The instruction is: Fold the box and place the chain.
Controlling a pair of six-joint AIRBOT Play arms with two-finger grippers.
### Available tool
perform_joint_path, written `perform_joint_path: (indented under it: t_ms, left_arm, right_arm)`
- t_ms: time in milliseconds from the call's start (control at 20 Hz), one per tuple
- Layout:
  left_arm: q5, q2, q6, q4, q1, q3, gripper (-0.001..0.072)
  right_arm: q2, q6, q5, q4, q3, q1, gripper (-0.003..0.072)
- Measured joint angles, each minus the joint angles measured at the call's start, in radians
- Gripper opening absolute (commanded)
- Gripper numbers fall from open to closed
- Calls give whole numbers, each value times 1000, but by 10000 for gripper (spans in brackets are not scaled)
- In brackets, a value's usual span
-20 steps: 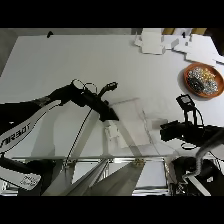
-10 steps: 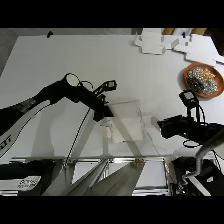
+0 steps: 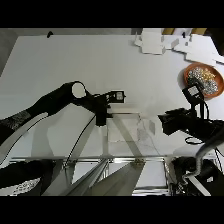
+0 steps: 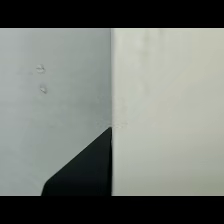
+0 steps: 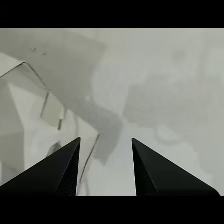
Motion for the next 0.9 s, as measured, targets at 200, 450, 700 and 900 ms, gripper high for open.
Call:
perform_joint_path:
  t_ms: [200,450,700,900]
  left_arm:
    - [81,-9,85,-53,-11,-35,3]
    - [126,-34,117,-56,-17,-46,4]
    - [138,-41,63,-51,-18,-45,-1]
    - [85,-42,-6,24,-19,-9,-1]
  right_arm:
    - [0,-5,-5,0,0,0,358]
    - [0,-8,-6,0,0,0,358]
    - [0,-8,-6,0,0,0,358]
    - [0,-9,-8,-1,0,0,358]
